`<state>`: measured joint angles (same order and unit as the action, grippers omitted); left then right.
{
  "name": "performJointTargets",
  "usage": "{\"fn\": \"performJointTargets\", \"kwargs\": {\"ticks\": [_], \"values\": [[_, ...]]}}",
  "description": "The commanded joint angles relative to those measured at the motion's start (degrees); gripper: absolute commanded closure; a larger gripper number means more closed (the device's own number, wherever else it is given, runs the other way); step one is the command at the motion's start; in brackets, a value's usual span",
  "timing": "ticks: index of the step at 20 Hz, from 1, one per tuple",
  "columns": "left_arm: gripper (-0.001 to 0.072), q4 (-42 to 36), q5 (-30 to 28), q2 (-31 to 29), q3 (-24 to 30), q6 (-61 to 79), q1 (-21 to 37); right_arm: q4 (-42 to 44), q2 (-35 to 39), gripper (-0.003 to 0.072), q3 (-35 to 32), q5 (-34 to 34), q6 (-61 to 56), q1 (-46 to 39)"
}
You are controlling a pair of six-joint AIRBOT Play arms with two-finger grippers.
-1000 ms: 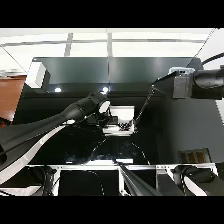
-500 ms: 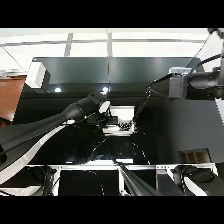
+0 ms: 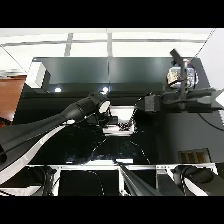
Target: Fold the box and place the chain.
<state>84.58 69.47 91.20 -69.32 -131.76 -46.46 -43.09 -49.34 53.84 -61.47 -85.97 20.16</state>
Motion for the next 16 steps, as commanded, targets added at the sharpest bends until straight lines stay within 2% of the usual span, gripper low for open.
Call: {"fn": "performJointTargets", "kwargs": {"ticks": [1, 4, 8, 10, 12, 16], "values": [[0.0679, 0.0, 0.0, 0.0, 0.0, 0.0, 0.0, 1.2, -1.1, 0.0667, -1.8, 2.3, -0.4, 1.5], [0.0680, 0.0, 0.0, 0.0, 0.0, 0.0, 0.0, 2.5, -1.1, 0.0667, 0.2, 2.4, 0.2, 1.4], [0.0679, 0.0, 0.0, 0.0, 0.0, 0.0, 0.0, 2.9, -1.1, 0.0667, 6.0, 0.5, 0.1, 1.4], [0.0679, 0.0, 0.0, 0.0, 0.0, 0.0, 0.0, 6.1, -1.1, 0.0667, 8.2, 0.5, 0.4, 1.4], [0.0679, 0.0, 0.0, 0.0, 0.0, 0.0, 0.0, 10.0, -1.1, 0.0667, 8.7, 0.7, 2.0, 1.4], [0.0680, 0.0, 0.0, 0.0, 0.0, 0.0, 0.0, 9.4, -1.1, 0.0667, 8.6, 0.7, 2.3, 1.5]]}}
